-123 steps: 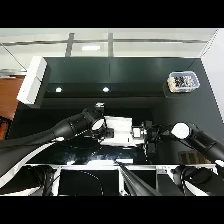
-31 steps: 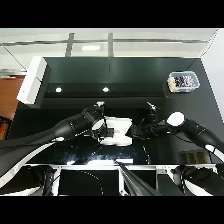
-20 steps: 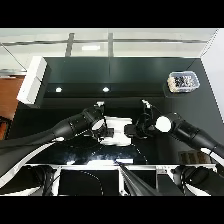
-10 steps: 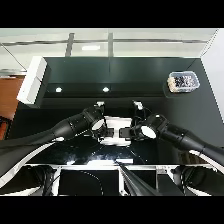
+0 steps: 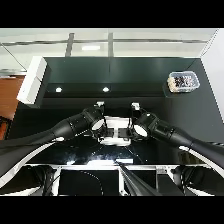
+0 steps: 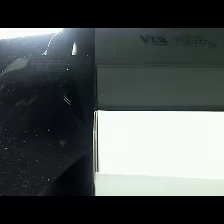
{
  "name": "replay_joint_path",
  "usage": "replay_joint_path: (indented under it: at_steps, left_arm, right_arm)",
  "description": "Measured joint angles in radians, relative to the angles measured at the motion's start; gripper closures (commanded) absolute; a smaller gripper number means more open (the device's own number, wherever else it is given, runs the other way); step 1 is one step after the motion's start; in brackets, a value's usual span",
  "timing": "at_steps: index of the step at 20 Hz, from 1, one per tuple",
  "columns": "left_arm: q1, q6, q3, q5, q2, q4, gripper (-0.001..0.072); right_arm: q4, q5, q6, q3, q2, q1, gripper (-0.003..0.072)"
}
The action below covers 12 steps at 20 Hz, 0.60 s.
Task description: Fold the box and place the chain.
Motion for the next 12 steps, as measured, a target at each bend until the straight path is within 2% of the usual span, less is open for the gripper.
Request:
replay_joint_path:
  at_steps: [3,4,6,8,11,12]
  left_arm:
    - [0.000,0.000,0.000,0.000,0.000,0.000,0.0683]
    - [0.000,0.000,0.000,0.000,0.000,0.000,0.0683]
    - [0.000,0.000,0.000,0.002,0.000,0.000,0.0683]
    - [0.000,0.000,0.000,0.004,0.000,0.000,0.0683]
    - [-0.001,0.000,0.000,0.005,0.000,-0.001,0.0683]
    - [-0.001,-0.004,0.000,0.001,0.000,-0.004,0.0683]
  right_arm:
    - [0.000,0.002,0.004,0.002,-0.015,0.000,0.0383]
    - [0.000,0.002,0.004,0.002,-0.019,0.000,0.0446]
    - [0.001,0.001,0.005,0.002,-0.025,0.000,0.0448]
    - [0.001,0.001,0.006,0.002,-0.027,0.000,0.0520]
    - [0.000,0.004,0.006,0.002,-0.030,0.000,0.0675]
    - [0.000,0.005,0.011,0.002,-0.030,0.000,0.0677]
